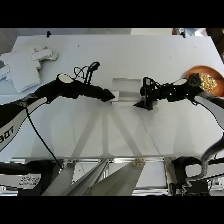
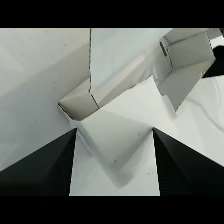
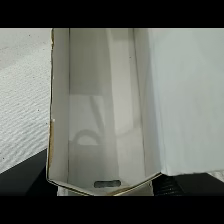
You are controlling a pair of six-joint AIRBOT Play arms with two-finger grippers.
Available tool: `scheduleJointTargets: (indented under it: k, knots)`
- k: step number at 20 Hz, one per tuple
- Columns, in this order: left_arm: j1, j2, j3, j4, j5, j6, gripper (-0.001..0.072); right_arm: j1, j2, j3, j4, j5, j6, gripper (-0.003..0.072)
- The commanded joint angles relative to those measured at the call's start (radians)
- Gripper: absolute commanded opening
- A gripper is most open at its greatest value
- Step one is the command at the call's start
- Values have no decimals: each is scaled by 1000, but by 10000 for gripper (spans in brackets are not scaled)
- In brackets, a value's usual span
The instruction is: Fold the box and place the chain.
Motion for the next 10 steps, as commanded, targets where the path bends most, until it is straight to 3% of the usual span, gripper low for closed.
scheduleJointTargets:
  k: [1, 10]
  knots:
    - [-27, 1, 0, -3, 61, -35, 538, 0, 0, 0, 0, 1, 0, 518]
    - [-75, 1, 0, 220, 174, -200, 537, 0, 0, 0, 0, 0, 0, 518]
